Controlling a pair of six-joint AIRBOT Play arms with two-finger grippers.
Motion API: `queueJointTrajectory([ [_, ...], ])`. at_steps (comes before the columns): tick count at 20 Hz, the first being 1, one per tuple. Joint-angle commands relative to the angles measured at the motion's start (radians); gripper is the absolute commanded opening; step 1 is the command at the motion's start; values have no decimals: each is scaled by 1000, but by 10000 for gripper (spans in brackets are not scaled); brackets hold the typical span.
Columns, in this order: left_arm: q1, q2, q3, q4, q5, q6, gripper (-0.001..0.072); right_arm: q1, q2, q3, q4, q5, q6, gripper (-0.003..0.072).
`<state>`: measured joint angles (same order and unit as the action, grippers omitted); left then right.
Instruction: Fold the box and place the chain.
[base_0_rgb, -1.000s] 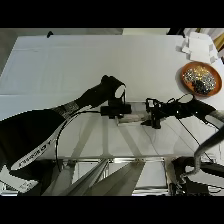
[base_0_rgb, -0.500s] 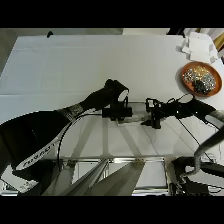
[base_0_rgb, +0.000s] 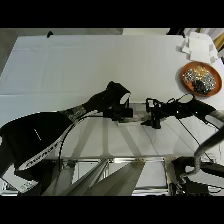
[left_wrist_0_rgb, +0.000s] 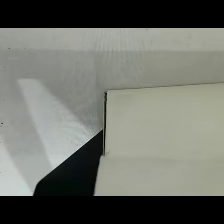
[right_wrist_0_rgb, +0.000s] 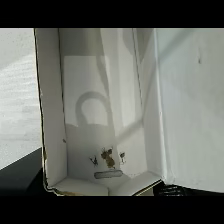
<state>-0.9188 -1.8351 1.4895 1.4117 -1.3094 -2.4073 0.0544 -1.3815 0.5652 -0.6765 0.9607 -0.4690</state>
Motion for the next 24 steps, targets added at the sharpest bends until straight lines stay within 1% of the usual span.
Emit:
queueJointTrajectory([
  [1, -7, -9, 1, -1, 0, -2, 74, 1, 0, 0, 0, 0, 0, 455],
  [2, -7, -9, 1, -1, -1, -2, 18, 1, 0, 0, 0, 0, 0, 455],
  [3, -6, -9, 1, -1, -2, -2, 3, 1, 0, 0, 0, 0, 0, 455],
  [7, -6, -9, 1, -1, -5, -1, 5, 1, 0, 0, 0, 0, 0, 455],
  [8, -5, -8, 1, -1, -6, 1, 39, 1, 0, 0, 0, 0, 0, 455],
  [10, 3, 0, 1, 1, -13, 36, 239, 1, 0, 0, 0, 0, 0, 455],
  [12, 21, 30, 1, -1, -20, 105, 274, 1, 0, 0, 0, 0, 0, 455],
  [18, 82, 143, 1, -21, -31, 297, 282, 1, 0, 0, 0, 0, 0, 455],
  [19, 92, 168, 1, -38, -35, 364, 324, 1, 0, 0, 0, 0, 0, 455],
  [20, 104, 198, 1, -67, -59, 433, 448, 1, 0, 0, 0, 0, 0, 455],
  [21, 115, 228, 1, -85, -101, 487, 504, 1, 0, 0, 0, 0, 0, 455],
  [23, 146, 294, -5, -95, -212, 594, 504, 1, 0, 0, 0, 0, 0, 455],
  [24, 167, 331, -23, -94, -230, 665, 504, 1, 0, 0, 0, 0, 0, 455],
])
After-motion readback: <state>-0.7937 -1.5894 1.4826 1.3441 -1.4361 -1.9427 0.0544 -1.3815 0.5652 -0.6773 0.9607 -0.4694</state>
